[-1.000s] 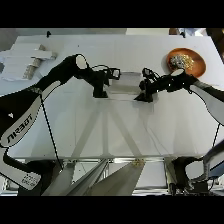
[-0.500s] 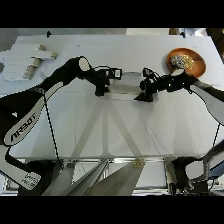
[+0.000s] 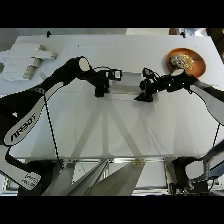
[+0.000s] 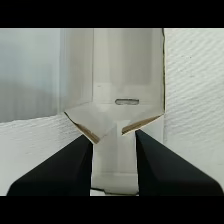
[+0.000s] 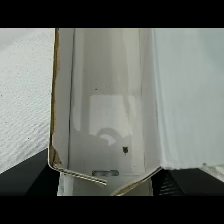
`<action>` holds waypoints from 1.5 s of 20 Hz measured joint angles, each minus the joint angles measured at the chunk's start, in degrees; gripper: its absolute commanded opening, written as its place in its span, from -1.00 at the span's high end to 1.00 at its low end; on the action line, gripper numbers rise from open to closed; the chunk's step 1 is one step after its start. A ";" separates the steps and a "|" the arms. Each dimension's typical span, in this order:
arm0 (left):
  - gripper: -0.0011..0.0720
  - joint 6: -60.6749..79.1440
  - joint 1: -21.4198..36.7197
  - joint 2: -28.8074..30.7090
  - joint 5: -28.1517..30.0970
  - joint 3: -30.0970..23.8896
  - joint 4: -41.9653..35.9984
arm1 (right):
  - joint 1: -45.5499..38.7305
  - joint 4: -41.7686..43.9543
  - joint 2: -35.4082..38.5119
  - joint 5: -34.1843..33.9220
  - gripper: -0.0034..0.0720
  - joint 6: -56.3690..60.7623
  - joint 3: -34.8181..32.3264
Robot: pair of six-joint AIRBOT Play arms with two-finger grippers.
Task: Fold the box and place the chain.
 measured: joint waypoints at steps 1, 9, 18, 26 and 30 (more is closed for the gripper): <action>0.22 0.22 0.02 0.00 -0.39 0.00 -0.22 | 0.00 0.00 0.00 0.02 -0.44 0.00 0.00; 0.60 6.05 -0.94 -0.92 0.04 0.00 -3.41 | 0.00 -0.04 0.00 -0.04 -0.44 -0.02 0.00; 0.51 7.15 -1.84 -1.84 1.31 0.02 -3.98 | -0.02 -0.04 0.00 0.00 -0.44 -0.04 0.00; -0.36 7.10 -1.86 -1.90 1.07 0.00 -5.27 | -0.02 -0.07 0.00 0.11 -0.44 -0.07 0.00; -0.43 7.06 -1.86 -1.90 1.11 0.00 -6.40 | -0.02 -0.07 0.00 0.11 -0.44 -0.02 0.00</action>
